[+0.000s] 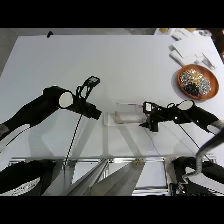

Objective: Fold the box and place the chain.

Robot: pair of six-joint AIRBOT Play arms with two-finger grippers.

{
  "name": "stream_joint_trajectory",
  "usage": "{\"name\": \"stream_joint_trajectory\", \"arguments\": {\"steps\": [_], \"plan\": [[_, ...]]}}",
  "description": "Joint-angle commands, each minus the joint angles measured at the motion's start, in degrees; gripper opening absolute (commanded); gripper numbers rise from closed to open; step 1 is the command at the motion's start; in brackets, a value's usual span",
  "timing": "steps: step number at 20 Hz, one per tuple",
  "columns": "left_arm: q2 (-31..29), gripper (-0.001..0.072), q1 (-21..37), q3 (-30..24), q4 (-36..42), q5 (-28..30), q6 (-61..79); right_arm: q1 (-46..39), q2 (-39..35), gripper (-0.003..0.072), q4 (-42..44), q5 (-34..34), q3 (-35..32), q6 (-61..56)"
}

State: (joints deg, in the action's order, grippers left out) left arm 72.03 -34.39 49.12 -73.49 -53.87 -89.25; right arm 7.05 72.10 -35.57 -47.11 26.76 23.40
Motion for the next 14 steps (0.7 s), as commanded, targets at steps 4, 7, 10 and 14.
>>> {"name": "stream_joint_trajectory", "arguments": {"steps": [4,7,10,14], "plan": [[7.7,0.0006,-0.1,-0.1,10.1,0.6,-11.2,0.0,0.0,0.0317,0.0,0.0,0.0,0.0],[9.6,0.0007,-2.1,-0.1,13.3,3.5,-11.0,0.0,0.0,0.0317,0.0,0.0,0.0,0.0],[9.6,0.0005,-3.2,-0.1,17.4,6.4,-8.7,0.0,0.0,0.0317,0.0,0.0,0.0,0.0],[7.3,0.0006,-4.0,-0.1,21.9,8.5,-2.2,0.0,0.0,0.0317,0.0,0.0,0.0,0.0]]}}
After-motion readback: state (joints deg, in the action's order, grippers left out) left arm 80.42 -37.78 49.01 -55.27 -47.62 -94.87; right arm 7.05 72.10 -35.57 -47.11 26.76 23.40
